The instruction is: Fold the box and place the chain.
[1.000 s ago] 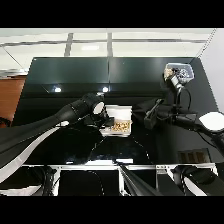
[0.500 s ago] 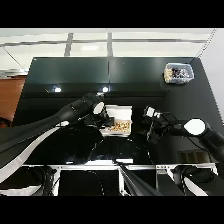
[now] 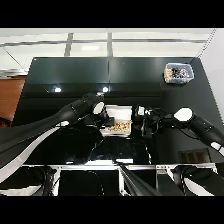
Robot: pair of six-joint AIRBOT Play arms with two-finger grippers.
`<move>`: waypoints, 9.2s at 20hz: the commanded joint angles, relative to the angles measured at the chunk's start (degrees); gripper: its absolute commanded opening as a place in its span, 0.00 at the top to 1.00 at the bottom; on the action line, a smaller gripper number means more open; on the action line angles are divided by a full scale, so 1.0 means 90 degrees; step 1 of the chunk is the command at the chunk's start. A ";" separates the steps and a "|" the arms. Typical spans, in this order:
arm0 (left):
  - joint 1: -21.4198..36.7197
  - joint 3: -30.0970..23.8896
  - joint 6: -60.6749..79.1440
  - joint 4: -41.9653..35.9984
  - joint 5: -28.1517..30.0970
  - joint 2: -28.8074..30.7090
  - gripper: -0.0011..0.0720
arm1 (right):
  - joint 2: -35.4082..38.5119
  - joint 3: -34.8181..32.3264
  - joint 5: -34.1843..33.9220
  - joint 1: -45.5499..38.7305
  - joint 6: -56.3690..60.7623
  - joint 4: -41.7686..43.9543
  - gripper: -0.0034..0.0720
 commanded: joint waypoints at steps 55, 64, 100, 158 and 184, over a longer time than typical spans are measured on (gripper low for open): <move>0.4044 -0.3769 0.9731 -0.5010 0.0719 0.3674 0.12 | 0.0933 0.0121 0.1552 -0.1552 0.3978 0.1047 0.46; 0.2472 -0.3774 1.5718 -0.5377 0.2052 0.2800 0.01 | 0.0933 0.0121 0.1549 -0.1552 0.4396 0.1047 0.46; 0.1681 -0.2788 1.5975 -0.5423 0.2108 0.1316 0.36 | 0.0869 0.0311 -0.0916 -0.1069 0.4782 0.2973 0.02; 0.1681 -0.2788 1.5975 -0.5421 0.2103 0.1314 0.35 | -0.0039 0.1273 0.1282 0.0780 0.2567 -0.1382 0.64; 0.1681 -0.2788 1.5975 -0.5423 0.2101 0.1314 0.35 | -0.0063 0.0959 0.1107 0.0962 0.2567 -0.1498 0.60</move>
